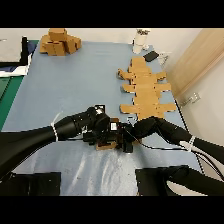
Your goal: Fold the box.
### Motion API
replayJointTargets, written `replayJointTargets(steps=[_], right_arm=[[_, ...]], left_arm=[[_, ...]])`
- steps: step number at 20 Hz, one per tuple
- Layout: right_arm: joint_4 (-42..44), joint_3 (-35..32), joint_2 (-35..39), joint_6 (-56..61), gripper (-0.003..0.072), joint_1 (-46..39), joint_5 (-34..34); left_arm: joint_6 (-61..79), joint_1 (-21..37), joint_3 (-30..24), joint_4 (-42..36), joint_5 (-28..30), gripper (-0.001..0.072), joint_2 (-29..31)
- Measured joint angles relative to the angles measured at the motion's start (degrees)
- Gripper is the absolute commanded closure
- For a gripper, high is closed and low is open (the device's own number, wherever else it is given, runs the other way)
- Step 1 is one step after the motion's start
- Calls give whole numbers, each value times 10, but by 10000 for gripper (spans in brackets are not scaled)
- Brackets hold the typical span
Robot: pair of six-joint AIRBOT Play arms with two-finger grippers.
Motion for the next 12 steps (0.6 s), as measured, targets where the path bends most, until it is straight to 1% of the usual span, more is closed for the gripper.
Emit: replayJointTargets(steps=[6, 12], right_arm=[[0, 0, 0, 0, 184, 0, 0], [0, 0, 0, 0, 184, 0, 0]], left_arm=[[20, 40, 15, -28, -73, 257, 0], [81, 93, 17, -110, -94, 257, 0]])
